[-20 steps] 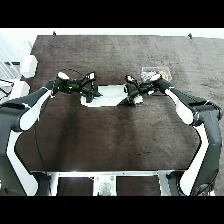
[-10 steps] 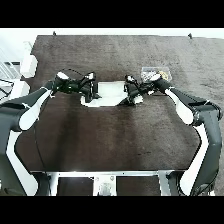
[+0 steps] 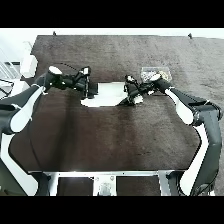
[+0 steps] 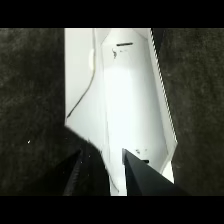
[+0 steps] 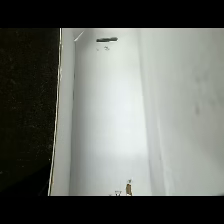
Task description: Fold the box and place the chain.
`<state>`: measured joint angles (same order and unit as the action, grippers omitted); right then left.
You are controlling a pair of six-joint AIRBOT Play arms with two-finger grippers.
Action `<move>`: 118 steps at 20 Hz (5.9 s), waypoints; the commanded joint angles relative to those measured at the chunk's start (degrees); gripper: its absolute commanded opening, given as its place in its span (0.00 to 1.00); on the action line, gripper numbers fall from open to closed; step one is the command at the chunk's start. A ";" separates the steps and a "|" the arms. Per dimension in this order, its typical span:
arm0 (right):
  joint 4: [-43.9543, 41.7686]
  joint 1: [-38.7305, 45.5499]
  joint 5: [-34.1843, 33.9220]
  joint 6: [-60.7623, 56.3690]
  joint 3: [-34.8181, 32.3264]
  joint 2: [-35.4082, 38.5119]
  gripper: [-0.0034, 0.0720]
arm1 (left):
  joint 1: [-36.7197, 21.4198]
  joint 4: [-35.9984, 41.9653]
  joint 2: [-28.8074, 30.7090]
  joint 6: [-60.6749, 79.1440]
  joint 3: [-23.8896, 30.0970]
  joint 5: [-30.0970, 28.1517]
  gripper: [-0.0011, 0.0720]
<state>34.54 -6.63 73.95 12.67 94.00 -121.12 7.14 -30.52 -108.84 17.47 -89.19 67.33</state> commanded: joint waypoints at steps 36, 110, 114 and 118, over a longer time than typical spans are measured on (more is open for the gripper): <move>-0.02 -0.04 0.04 0.00 0.02 -0.04 0.43 | 8.24 0.90 -3.89 -21.97 -3.78 -14.38 0.04; -0.04 -0.04 0.04 0.00 0.02 -0.04 0.43 | 9.70 -21.20 4.31 -19.56 6.10 -12.39 0.66; -0.02 -0.04 0.04 0.00 0.02 -0.04 0.43 | 9.70 -18.38 4.31 -17.18 6.10 -12.31 0.65; -0.02 -0.04 0.04 0.00 0.02 -0.04 0.43 | 9.70 -19.17 4.31 -17.20 6.10 -12.35 0.65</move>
<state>34.52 -6.61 73.93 12.69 94.04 -121.12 16.82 -49.87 -104.57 -0.10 -83.02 54.87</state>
